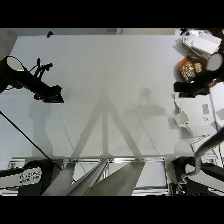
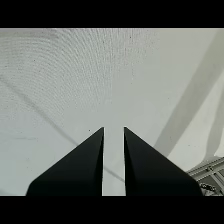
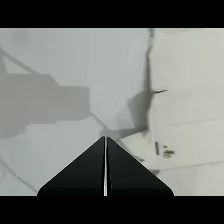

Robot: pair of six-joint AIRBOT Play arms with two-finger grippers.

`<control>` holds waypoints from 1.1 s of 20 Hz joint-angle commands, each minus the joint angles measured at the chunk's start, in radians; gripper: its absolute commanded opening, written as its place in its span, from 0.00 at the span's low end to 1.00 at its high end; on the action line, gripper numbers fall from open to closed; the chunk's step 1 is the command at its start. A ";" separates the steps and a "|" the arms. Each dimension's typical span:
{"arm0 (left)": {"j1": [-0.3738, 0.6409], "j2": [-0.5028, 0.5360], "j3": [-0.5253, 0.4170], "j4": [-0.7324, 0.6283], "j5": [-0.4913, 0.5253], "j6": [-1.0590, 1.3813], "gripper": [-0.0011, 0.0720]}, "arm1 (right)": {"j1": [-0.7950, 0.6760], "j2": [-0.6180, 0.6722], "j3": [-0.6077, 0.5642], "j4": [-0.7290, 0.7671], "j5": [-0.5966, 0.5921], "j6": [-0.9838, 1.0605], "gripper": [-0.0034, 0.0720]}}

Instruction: Fold the box and place the chain.

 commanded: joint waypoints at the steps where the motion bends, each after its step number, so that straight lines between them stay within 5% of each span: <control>1: 0.000 0.000 0.000 0.000 0.000 0.000 0.20 | -0.190 0.000 0.124 -0.128 0.068 -0.082 0.06; 6: 0.000 0.000 0.000 0.000 0.000 0.000 0.20 | -0.441 -0.025 0.131 -0.191 -0.043 -0.207 0.06; 7: 0.000 0.000 0.000 0.000 0.000 0.000 0.20 | -0.488 -0.025 0.131 -0.195 -0.099 -0.222 0.17; 8: 0.000 0.000 0.000 0.000 0.000 0.000 0.20 | -0.529 -0.027 0.131 -0.188 -0.144 -0.264 0.48; 9: 0.000 0.000 0.000 0.000 0.000 0.000 0.20 | -0.569 -0.039 0.131 -0.179 -0.175 -0.312 0.64; 13: 0.000 0.000 0.000 0.000 0.000 0.000 0.20 | -0.675 -0.169 0.131 -0.151 -0.174 -0.436 0.69; 22: 0.000 0.000 0.000 0.000 0.000 0.000 0.20 | -0.665 -0.325 0.131 -0.151 -0.160 -0.679 0.71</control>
